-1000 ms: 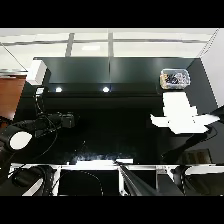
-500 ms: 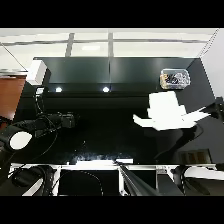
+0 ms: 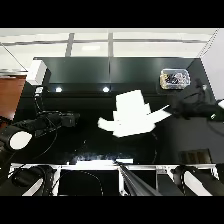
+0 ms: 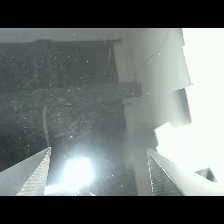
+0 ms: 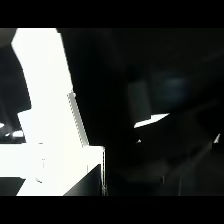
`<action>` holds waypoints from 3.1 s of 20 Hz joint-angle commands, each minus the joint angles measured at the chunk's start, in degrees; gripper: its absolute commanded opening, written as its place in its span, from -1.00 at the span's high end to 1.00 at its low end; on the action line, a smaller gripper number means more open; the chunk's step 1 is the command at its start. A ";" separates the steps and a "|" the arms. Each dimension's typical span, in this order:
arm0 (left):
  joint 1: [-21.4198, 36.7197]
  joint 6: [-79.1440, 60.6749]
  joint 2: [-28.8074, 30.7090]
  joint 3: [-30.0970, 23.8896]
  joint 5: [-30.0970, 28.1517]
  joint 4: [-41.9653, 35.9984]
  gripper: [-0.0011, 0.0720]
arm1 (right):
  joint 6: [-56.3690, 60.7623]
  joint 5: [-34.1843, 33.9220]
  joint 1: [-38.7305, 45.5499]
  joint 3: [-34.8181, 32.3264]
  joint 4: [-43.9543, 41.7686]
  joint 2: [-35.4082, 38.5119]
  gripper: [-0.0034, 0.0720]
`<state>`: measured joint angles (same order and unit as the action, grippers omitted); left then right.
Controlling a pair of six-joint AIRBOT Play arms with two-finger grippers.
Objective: Fold the box and place the chain.
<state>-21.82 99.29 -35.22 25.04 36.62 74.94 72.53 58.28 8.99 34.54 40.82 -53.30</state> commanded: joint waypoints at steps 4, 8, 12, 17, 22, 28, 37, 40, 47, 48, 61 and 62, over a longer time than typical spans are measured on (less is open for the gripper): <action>-0.22 -0.04 -1.95 0.04 -0.11 -8.87 -0.96 | 3.63 -25.57 -25.75 -15.12 3.06 21.66 0.87; -0.22 -11.87 -10.93 0.48 2.12 -25.97 -0.96 | 3.82 -25.51 -32.87 -17.00 6.82 21.70 0.87; 2.54 -27.41 -24.02 3.74 5.18 -39.74 -0.96 | 4.37 -23.58 -33.40 -17.25 6.80 21.70 0.87; 6.25 -38.82 -38.32 7.65 17.46 -46.66 -0.96 | 5.07 -23.39 -33.40 -17.25 6.64 21.70 0.87; 6.25 -62.62 -46.14 7.67 27.80 -65.24 -0.96 | 5.09 -23.39 -33.40 -17.25 6.62 21.70 0.87; 6.69 -72.63 -48.00 8.35 31.23 -57.94 -0.87 | 5.25 -23.19 -33.40 -17.25 6.62 21.70 0.87; 6.69 -78.79 -50.47 12.15 32.20 -57.18 0.90 | 5.31 -21.70 -33.40 -16.94 8.24 21.73 -0.48; 6.67 -83.23 -50.34 14.56 33.40 -56.94 0.90 | 5.88 -14.88 -32.41 -11.19 20.09 21.73 -0.81; -0.90 -95.03 -43.76 17.46 19.47 -49.44 0.92 | 5.97 7.48 -25.16 7.02 51.25 21.70 -0.81; -2.84 -95.12 -41.94 17.46 15.67 -48.83 0.92 | 4.52 10.60 -25.18 6.91 54.90 21.64 -0.81; -11.04 -110.73 -38.64 10.05 7.32 -53.16 0.90 | -27.23 -1.20 -25.24 -3.65 32.22 17.38 -0.81; -11.04 -112.52 -39.04 10.05 7.26 -51.76 0.90 | -28.72 -1.16 -25.24 -4.55 31.63 17.20 -0.81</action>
<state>-32.67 -9.98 -73.06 35.44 43.70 21.32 52.62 59.64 -16.27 32.75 79.13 -35.42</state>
